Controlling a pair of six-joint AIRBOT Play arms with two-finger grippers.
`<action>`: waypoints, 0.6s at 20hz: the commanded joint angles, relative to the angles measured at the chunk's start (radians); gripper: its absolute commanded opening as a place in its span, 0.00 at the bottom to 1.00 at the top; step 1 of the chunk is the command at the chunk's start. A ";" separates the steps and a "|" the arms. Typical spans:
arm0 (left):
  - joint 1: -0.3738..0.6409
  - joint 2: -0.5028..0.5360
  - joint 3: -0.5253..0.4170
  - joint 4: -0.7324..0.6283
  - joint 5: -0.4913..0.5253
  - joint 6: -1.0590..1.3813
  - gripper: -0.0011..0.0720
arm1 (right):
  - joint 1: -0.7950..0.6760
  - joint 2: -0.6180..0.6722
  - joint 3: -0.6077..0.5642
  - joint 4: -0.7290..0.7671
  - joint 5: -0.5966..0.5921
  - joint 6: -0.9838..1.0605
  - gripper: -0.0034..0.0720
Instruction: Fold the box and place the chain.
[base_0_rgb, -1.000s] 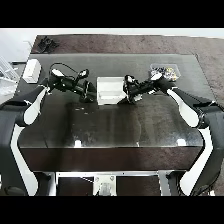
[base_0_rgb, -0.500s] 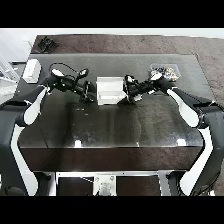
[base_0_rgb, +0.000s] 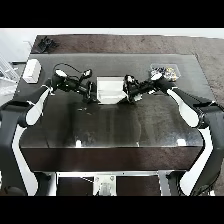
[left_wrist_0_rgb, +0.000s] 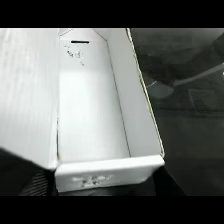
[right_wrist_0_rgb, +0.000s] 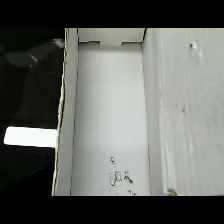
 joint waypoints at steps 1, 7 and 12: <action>-0.026 0.000 0.000 0.031 0.080 -0.006 1.00 | 0.000 0.000 0.000 -0.001 0.004 -0.002 0.80; -0.027 -0.004 0.000 0.035 0.101 -0.003 1.00 | 0.000 0.000 0.000 -0.001 0.004 -0.002 0.80; -0.027 -0.009 0.000 0.036 0.117 0.000 1.00 | 0.000 0.000 0.000 -0.001 0.004 -0.002 0.80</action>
